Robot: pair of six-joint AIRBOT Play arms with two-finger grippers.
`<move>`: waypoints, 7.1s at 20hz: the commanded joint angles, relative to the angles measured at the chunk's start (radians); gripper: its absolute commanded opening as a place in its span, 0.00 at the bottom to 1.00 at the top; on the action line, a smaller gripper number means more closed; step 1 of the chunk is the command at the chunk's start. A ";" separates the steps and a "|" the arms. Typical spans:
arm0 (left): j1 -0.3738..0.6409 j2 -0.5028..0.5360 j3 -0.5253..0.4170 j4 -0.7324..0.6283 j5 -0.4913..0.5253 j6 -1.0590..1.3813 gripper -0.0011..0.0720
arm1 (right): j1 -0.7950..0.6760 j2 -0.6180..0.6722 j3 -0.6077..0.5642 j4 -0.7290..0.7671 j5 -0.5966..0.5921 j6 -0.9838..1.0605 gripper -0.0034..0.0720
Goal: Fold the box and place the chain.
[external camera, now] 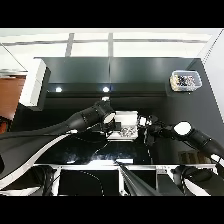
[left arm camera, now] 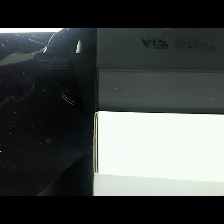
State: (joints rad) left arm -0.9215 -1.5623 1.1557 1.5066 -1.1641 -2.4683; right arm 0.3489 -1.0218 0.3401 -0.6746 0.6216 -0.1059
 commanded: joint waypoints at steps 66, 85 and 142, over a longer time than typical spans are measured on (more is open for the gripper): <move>0.001 0.011 0.035 -0.011 -0.039 0.037 0.60 | -0.381 0.244 0.411 -0.205 0.572 0.813 0.81; 0.653 0.708 -0.718 -1.181 0.266 2.300 0.98 | -0.381 0.244 0.411 -0.233 0.534 0.813 0.81; 0.386 0.281 -0.584 -1.028 0.399 2.637 0.98 | -0.378 0.244 0.411 -0.273 0.540 0.866 0.81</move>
State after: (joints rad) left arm -0.5343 -1.2831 0.5713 0.4751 -0.7624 0.1925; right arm -0.0296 -0.7773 0.7513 -0.9466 1.1618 0.7593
